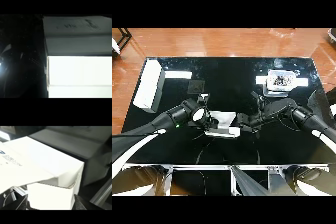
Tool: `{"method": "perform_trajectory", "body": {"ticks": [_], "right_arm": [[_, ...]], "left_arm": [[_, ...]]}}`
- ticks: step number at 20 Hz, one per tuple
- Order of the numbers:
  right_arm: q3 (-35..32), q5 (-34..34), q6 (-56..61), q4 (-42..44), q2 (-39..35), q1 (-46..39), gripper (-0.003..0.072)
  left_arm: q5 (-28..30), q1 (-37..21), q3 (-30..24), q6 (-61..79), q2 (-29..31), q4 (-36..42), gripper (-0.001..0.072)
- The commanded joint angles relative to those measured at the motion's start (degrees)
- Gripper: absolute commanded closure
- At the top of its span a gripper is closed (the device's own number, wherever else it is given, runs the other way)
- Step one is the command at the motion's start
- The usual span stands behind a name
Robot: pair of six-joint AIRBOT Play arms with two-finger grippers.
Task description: Fold the box and place the chain.
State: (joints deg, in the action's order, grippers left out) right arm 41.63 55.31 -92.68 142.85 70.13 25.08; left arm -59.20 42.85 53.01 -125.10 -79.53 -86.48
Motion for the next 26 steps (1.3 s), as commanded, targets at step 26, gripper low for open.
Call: {"method": "perform_trajectory", "body": {"ticks": [26], "right_arm": [[11.54, -3.21, 41.22, -43.23, 6.14, 19.76, 0.0331]], "left_arm": [[0.20, 0.00, 0.04, 0.22, -0.04, -0.04, 0.0691]]}}
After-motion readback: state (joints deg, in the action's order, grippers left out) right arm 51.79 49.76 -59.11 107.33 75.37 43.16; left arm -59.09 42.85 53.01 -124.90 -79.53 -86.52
